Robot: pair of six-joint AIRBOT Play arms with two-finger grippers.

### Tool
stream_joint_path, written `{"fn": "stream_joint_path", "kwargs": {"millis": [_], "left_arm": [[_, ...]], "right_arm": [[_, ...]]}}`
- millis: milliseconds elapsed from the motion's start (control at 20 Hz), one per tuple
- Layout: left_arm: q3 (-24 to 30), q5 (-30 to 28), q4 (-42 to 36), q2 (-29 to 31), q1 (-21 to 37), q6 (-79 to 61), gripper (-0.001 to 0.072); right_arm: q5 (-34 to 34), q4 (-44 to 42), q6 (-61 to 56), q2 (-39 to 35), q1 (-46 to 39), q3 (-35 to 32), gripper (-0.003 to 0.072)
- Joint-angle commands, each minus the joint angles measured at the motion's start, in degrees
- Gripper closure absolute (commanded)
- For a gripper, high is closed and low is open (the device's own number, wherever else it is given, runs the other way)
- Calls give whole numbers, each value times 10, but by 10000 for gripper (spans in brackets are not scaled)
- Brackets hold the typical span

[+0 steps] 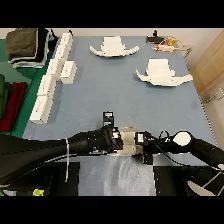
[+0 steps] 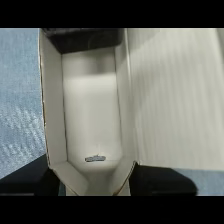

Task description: Fold the box.

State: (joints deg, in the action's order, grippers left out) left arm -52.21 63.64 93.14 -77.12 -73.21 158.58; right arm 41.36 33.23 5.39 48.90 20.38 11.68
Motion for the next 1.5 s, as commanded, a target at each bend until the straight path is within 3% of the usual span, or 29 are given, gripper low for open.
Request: {"fn": "stream_joint_path", "kwargs": {"millis": [0, 350, 650, 700, 750, 800, 900, 1050, 1300, 1450], "left_arm": [[-11, 26, 10, 5, 1, 5, 256], [-28, 59, -1, 39, 24, 2, 256], [-35, 160, -24, 170, 93, -40, 258], [-35, 191, -37, 190, 110, -64, 298], [-35, 219, -55, 205, 130, -94, 563], [-34, 241, -76, 217, 152, -142, 693], [-34, 255, -142, 232, 203, -298, 693], [-34, 199, -134, 233, 245, -430, 693], [-34, 53, -82, 233, 246, -584, 693], [-26, 38, -87, 235, 253, -698, 694]], "right_arm": [[0, 0, 0, 0, 0, 0, 250], [0, 0, 0, 0, 0, 0, 250], [0, 0, 0, 0, 0, 0, 250], [0, 0, 0, 0, 0, 0, 250], [0, 0, 0, 0, 0, 0, 250], [0, 0, 0, 0, 0, 0, 250], [0, 0, 0, 0, 0, 0, 250], [0, 0, 0, 0, 0, 0, 250], [0, 0, 0, 0, 0, 0, 250], [0, 0, 0, 0, 0, 0, 250]]}}
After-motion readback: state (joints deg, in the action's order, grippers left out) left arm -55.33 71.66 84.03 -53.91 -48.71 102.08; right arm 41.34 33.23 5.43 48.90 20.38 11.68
